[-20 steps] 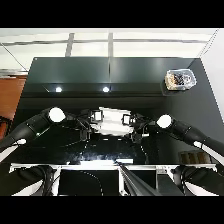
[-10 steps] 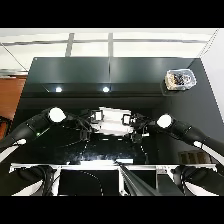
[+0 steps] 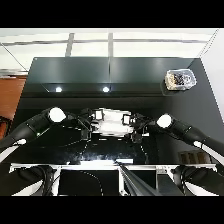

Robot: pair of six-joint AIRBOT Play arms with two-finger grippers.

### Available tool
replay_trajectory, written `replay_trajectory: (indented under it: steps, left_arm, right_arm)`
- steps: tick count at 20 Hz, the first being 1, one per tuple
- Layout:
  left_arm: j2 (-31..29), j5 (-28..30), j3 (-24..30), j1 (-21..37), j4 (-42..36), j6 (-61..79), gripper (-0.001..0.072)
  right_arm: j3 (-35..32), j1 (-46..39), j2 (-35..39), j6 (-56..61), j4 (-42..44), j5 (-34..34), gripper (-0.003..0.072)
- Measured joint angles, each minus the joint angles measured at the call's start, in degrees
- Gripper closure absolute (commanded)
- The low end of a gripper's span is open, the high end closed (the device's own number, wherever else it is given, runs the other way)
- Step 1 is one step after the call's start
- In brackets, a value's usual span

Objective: Fold the box and place the chain.

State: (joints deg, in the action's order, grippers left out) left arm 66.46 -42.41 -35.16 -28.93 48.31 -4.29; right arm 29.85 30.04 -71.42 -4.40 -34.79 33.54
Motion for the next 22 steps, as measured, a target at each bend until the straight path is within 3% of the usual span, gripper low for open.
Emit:
replay_trajectory:
  steps: [2,10,12,14,15,16,17,18,19,20,21,22]
  left_arm:
    - [0.09,0.02,0.0,0.0,-1.38,0.0,0.0478]
    - [4.07,0.02,-0.02,0.0,-13.57,4.46,0.0479]
    - [4.46,0.07,-0.02,-0.02,-14.36,5.09,0.0398]
    - [4.63,0.42,0.0,-0.11,-14.38,5.97,0.0393]
    - [4.7,0.66,-0.02,-0.13,-14.27,6.21,0.032]
    - [4.79,0.9,-0.02,-0.2,-14.12,6.51,0.0197]
    - [4.79,1.09,0.0,-0.2,-14.08,6.58,0.0355]
    - [4.81,1.29,0.0,-0.2,-14.05,6.69,0.0572]
    - [4.83,1.16,0.0,-0.24,-13.97,6.95,0.0481]
    - [4.83,0.98,-0.02,-0.24,-13.94,7.02,0.0448]
    - [4.83,1.03,-0.02,-0.24,-13.97,6.95,0.0468]
    - [4.83,1.03,-0.02,-0.24,-13.97,6.95,0.0681]
  right_arm:
    - [0.0,0.0,0.0,0.04,0.04,0.0,0.0242]
    - [0.0,0.0,0.0,0.13,0.07,0.0,0.0242]
    - [0.0,0.0,0.0,0.13,0.07,0.0,0.0242]
    - [0.0,0.0,0.0,0.13,0.09,0.0,0.0242]
    - [0.0,0.0,0.0,0.15,0.09,0.0,0.0242]
    - [0.0,0.0,0.0,0.15,0.09,0.0,0.0242]
    - [0.0,0.0,0.0,0.13,0.09,0.02,0.0243]
    - [-0.02,0.0,0.0,0.15,0.09,0.0,0.0243]
    - [0.0,0.0,0.0,0.15,0.09,0.0,0.0242]
    - [0.0,0.0,0.0,0.15,0.09,0.02,0.0242]
    - [0.0,0.0,0.0,0.15,0.09,0.0,0.0242]
    - [0.0,0.0,0.0,0.15,0.09,0.02,0.0242]
